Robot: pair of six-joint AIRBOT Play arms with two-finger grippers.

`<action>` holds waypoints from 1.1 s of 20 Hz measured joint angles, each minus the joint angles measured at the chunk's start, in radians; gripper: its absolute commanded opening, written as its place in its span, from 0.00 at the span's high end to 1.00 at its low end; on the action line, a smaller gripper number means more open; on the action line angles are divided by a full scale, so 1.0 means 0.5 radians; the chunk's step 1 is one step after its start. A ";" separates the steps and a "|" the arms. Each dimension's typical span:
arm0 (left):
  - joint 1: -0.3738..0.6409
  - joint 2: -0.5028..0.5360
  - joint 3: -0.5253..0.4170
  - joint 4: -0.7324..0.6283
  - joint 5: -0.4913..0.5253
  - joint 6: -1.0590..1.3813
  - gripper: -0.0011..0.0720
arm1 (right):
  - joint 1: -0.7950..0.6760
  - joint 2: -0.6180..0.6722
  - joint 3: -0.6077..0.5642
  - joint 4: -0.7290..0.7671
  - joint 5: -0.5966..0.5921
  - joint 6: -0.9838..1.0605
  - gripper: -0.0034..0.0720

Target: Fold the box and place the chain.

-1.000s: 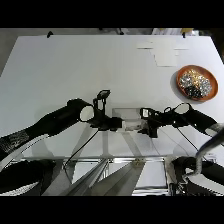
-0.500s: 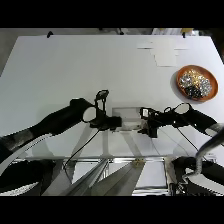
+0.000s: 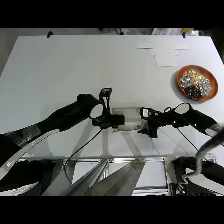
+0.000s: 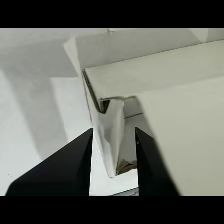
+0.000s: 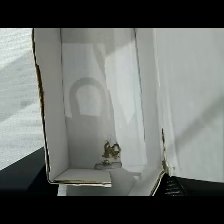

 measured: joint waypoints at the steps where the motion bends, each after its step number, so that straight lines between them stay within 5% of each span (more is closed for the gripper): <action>1: -0.007 -0.020 0.034 0.034 -0.078 -0.011 0.60 | 0.000 0.000 0.000 0.000 0.000 0.000 0.37; 6: -0.027 -0.113 0.173 0.134 -0.298 -0.175 0.61 | 0.000 0.000 0.001 -0.001 0.002 -0.001 0.37; 16: -0.125 -0.341 0.256 0.243 -0.294 -0.307 0.62 | 0.000 0.000 0.000 -0.001 0.011 -0.002 0.37; 22: -0.141 -0.381 0.264 0.267 -0.218 -0.365 0.80 | 0.000 0.000 0.000 -0.001 0.017 -0.001 0.37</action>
